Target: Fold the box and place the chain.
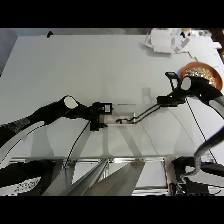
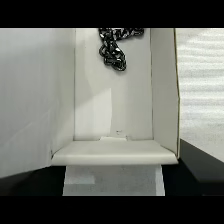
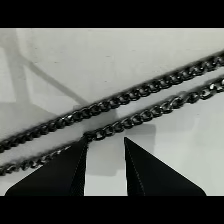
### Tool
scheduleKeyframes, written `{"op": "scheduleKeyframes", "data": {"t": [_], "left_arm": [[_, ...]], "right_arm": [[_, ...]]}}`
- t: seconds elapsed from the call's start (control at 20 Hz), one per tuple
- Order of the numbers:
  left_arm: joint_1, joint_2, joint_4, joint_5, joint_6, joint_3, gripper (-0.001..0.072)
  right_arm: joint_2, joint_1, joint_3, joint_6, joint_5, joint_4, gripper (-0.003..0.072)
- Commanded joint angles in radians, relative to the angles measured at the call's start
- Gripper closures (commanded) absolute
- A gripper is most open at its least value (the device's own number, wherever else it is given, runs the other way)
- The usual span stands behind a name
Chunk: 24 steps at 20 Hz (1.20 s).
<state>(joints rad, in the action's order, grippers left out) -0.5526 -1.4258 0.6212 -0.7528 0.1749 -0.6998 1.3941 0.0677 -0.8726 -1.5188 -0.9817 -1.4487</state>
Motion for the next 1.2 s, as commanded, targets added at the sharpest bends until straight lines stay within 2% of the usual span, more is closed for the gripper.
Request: {"op": "scheduleKeyframes", "data": {"t": [0.0, 0.25, 0.4, 0.5, 0.7, 0.85, 0.9, 0.95, 1.15], "left_arm": [[0.000, 0.000, 0.000, 0.000, 0.000, 0.000, 0.0499], [0.000, 0.000, 0.000, 0.000, 0.000, 0.000, 0.0499], [0.000, 0.000, 0.000, 0.000, 0.000, 0.000, 0.0499], [0.000, 0.000, 0.000, 0.000, 0.000, 0.000, 0.0499], [0.000, 0.000, 0.000, 0.000, 0.000, 0.000, 0.0499], [0.000, 0.000, 0.000, 0.000, 0.000, 0.000, 0.0499], [0.000, 0.000, 0.000, 0.000, 0.000, 0.000, 0.0499], [0.000, 0.000, 0.000, 0.000, 0.000, 0.000, 0.0499], [0.000, 0.000, 0.000, 0.001, 0.000, 0.000, 0.0499]], "right_arm": [[-0.005, 0.003, 0.001, 0.070, -0.023, 0.106, 0.0424], [-0.003, 0.008, 0.002, 0.066, -0.029, 0.089, 0.0431], [0.000, 0.008, 0.003, 0.031, -0.080, 0.056, 0.0432], [0.002, 0.008, 0.005, 0.029, -0.063, 0.057, 0.0470], [0.024, 0.008, 0.005, 0.023, -0.028, 0.072, 0.0477], [0.027, 0.008, 0.005, 0.026, -0.029, 0.073, 0.0551], [0.027, 0.008, 0.005, 0.036, -0.032, 0.073, 0.0639], [0.026, 0.008, 0.004, 0.049, -0.056, 0.074, 0.0678], [-0.055, 0.008, 0.004, 0.089, -0.120, 0.080, 0.0678]]}}
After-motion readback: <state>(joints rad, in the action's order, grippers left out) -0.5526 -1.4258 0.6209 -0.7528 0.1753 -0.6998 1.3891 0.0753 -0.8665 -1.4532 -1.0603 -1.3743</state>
